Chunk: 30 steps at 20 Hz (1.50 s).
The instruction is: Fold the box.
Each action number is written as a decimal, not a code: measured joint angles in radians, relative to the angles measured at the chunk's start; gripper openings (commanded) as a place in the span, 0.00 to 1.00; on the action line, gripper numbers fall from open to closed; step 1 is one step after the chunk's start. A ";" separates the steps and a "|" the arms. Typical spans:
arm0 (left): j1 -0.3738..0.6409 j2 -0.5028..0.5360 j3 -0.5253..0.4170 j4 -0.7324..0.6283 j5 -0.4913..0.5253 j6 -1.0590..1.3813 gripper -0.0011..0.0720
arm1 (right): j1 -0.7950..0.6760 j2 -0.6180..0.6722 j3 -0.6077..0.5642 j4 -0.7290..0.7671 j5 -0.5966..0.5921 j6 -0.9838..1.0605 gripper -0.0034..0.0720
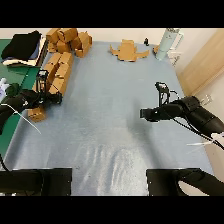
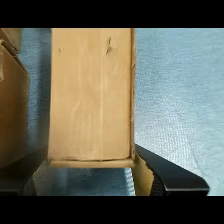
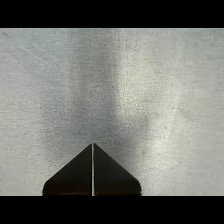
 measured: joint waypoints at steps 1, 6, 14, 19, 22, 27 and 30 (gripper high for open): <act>0.000 0.000 0.000 0.000 0.000 -0.002 0.98 | 0.000 0.000 0.000 0.000 0.000 0.000 0.05; 0.002 0.014 0.000 0.001 -0.030 -0.006 0.98 | 0.000 0.000 0.000 0.001 0.001 0.000 0.05; 0.055 0.185 0.000 0.005 -0.127 -0.060 0.98 | 0.000 0.000 0.000 0.012 0.001 0.000 0.05; 0.035 0.295 0.001 0.004 -0.252 -0.132 0.24 | 0.000 -0.010 0.006 0.035 0.010 0.000 0.05; -0.067 0.318 0.019 0.004 -0.331 -0.159 0.03 | 0.000 -0.054 0.049 0.044 0.016 -0.023 0.05; -0.301 0.269 0.150 0.082 -0.412 -0.298 0.03 | 0.000 -0.209 0.245 0.051 -0.001 -0.091 0.05; -0.414 0.176 0.278 0.220 -0.495 -0.479 0.03 | 0.000 -0.327 0.396 0.056 -0.043 -0.125 0.05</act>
